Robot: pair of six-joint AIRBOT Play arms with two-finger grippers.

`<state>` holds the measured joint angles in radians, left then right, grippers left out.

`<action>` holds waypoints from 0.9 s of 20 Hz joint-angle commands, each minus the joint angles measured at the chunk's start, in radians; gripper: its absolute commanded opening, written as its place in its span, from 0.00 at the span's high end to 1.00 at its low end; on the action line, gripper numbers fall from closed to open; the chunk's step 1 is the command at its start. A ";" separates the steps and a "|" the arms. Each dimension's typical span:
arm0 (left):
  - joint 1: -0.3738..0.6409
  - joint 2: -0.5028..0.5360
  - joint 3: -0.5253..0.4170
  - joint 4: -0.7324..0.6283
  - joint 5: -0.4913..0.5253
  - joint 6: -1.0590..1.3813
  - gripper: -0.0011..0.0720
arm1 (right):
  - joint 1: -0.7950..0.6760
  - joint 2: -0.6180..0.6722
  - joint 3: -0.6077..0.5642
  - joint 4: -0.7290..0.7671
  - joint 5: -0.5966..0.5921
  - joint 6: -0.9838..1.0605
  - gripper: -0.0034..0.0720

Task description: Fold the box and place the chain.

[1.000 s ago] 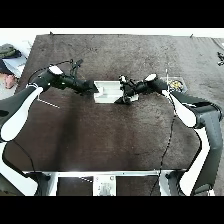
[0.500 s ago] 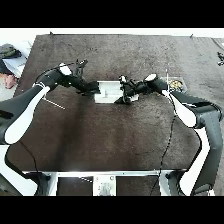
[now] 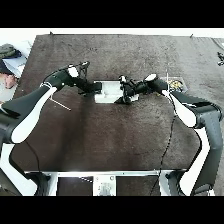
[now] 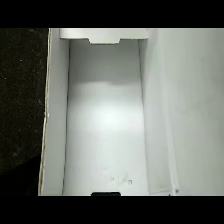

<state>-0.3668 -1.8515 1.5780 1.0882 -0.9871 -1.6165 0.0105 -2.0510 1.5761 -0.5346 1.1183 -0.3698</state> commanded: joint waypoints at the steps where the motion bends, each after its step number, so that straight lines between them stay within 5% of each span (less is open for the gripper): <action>1: -0.020 -0.045 0.069 0.087 -0.058 -0.087 0.42 | 0.000 0.000 0.000 0.000 0.002 -0.001 0.64; 3: -0.030 -0.067 0.108 0.145 -0.089 -0.141 0.50 | 0.000 0.000 0.000 0.000 0.003 -0.001 0.64; 9: -0.072 -0.132 0.251 0.293 -0.203 -0.241 0.51 | 0.000 0.000 0.000 0.000 0.003 -0.001 0.64; 18: -0.076 -0.133 0.252 0.374 -0.220 -0.306 0.51 | 0.000 0.000 0.000 0.000 0.003 -0.001 0.64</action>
<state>-0.4423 -1.9827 1.8271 1.4368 -1.2041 -1.9030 0.0116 -2.0510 1.5761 -0.5335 1.1217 -0.3714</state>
